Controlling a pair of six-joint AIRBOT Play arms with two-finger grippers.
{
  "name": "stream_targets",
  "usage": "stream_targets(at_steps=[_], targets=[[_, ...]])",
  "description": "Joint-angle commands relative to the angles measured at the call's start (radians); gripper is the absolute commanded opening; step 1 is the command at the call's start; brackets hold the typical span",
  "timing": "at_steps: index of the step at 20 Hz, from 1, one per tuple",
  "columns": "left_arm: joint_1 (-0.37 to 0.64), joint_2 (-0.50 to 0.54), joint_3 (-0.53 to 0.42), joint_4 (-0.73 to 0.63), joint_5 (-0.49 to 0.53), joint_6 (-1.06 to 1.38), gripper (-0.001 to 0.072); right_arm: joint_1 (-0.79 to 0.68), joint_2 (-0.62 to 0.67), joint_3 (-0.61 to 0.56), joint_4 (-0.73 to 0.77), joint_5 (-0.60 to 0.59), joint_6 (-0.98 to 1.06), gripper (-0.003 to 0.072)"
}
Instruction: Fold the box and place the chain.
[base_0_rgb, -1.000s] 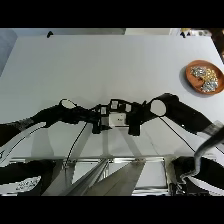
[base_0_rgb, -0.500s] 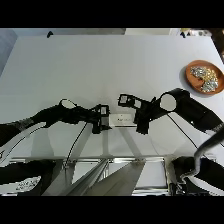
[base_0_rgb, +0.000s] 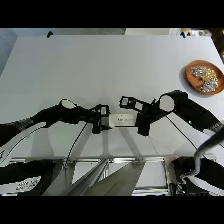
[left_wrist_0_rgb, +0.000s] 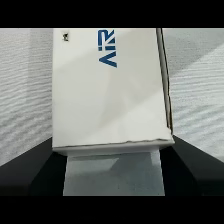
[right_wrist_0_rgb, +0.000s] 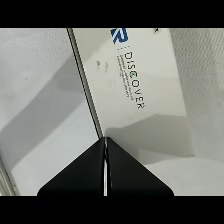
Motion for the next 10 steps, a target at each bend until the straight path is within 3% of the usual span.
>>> stream_targets(at_steps=[1,5,10], targets=[[0.0,0.001,0.001,0.0,0.0,-0.002,0.0152,0.0,0.002,-0.006,-0.003,0.001,0.0,0.002],[0.0,0.001,0.001,0.0,0.0,-0.002,0.0152,0.0,0.043,0.032,-0.005,0.027,0.034,0.002],[0.0,0.001,0.001,0.0,0.0,-0.002,0.0152,0.0,0.208,0.068,-0.105,0.054,0.219,0.002]])
